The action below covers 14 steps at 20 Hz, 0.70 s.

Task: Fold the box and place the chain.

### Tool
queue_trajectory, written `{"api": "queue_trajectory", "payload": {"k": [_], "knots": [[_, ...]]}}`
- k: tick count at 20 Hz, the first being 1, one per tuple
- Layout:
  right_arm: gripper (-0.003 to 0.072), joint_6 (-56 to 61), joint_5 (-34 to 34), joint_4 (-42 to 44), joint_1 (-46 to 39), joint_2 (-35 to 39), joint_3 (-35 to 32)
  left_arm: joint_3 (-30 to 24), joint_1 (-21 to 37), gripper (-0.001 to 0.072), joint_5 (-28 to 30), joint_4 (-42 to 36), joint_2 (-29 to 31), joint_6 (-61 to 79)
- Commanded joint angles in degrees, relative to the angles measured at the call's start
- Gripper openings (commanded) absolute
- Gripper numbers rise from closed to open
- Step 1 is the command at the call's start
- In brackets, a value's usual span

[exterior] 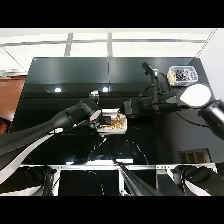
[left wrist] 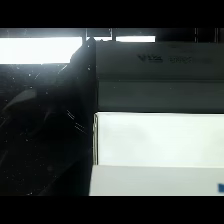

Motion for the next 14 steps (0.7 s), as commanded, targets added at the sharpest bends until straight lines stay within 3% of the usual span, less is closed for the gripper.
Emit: {"api": "queue_trajectory", "payload": {"k": [1, 3, 4, 5, 14], "knots": [[0.0019, 0.9, -0.7, -3.2, 0.5, -3.4, -0.6, 0.0, 0.0, 0.0029, 0.0, 0.0, 0.0, 0.0], [0.0023, 0.9, -1.6, -3.7, 0.9, -4.9, -0.6, 0.0, 0.0, 0.0029, 0.0, 0.0, 0.0, 0.0], [0.0086, 0.9, -1.9, -3.9, 0.8, -5.3, -0.6, 0.0, 0.0, 0.0029, 0.0, 0.0, 0.0, 0.0], [0.0205, 0.9, -2.2, -4.9, 0.7, -5.4, -0.6, 0.0, 0.0, 0.0029, 0.0, 0.0, 0.0, 0.0], [0.0209, -2.4, 8.9, -8.0, -11.6, 0.7, -0.6, 0.0, 0.2, 0.0029, 0.3, 0.0, -0.1, 1.3]]}}
